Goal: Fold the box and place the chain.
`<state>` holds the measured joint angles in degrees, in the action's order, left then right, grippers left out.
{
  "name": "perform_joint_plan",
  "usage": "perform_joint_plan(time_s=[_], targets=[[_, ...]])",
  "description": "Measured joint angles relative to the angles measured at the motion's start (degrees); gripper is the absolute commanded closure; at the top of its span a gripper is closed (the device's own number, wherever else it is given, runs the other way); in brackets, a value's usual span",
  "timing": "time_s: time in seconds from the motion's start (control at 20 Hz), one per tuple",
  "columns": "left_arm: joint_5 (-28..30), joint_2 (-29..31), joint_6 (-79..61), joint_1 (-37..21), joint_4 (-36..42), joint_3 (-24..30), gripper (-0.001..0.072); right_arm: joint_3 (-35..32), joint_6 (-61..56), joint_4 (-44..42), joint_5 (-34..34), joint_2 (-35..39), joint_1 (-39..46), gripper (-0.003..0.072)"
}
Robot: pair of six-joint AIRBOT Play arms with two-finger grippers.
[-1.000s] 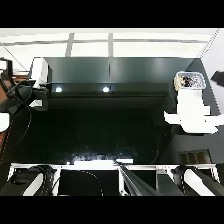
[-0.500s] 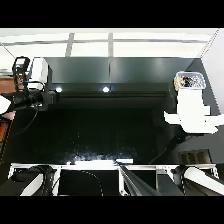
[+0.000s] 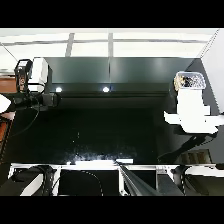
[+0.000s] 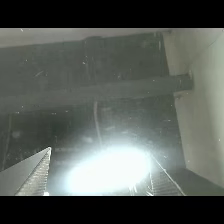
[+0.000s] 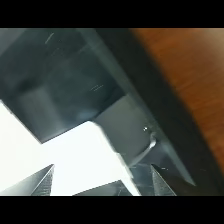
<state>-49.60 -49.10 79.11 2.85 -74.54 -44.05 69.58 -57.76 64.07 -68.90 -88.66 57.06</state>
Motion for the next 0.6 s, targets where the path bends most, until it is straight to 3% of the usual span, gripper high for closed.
perform_joint_plan(time_s=[0.1,0.15,0.2,0.25,0.3,0.35,0.55,0.6], targets=[[-0.02,0.0,0.0,0.0,0.0,0.0,-0.0005,0.02,4.2,-1.31,-0.96,-1.25,-0.37,0.0009],[-0.11,0.0,0.0,0.0,0.0,0.0,-0.0005,0.02,6.01,-1.84,-1.16,-1.66,-0.63,0.0163],[-0.13,0.0,0.0,0.0,0.0,0.0,-0.0004,0.02,7.54,-2.34,-1.25,-2.01,-0.94,0.0205],[-0.13,0.0,0.0,0.0,0.0,0.0,-0.0004,0.02,8.63,-2.56,-1.22,-2.21,-1.2,0.0296],[-0.17,0.0,0.0,0.0,0.02,0.0,-0.0004,0.02,9.62,-2.78,-1.07,-2.34,-1.33,0.054],[-0.26,0.0,0.0,0.0,0.0,0.0,-0.0004,0.02,10.16,-2.86,-0.81,-2.45,-1.51,0.0632],[-0.28,0.0,0.0,0.0,0.02,0.0,-0.0004,0.02,11.82,-3.3,-2.03,-2.64,-1.92,0.0634],[-0.28,0.0,0.0,0.0,0.02,0.0,-0.0004,0.02,12.13,-3.32,-3.1,-2.69,-2.05,0.0683]])
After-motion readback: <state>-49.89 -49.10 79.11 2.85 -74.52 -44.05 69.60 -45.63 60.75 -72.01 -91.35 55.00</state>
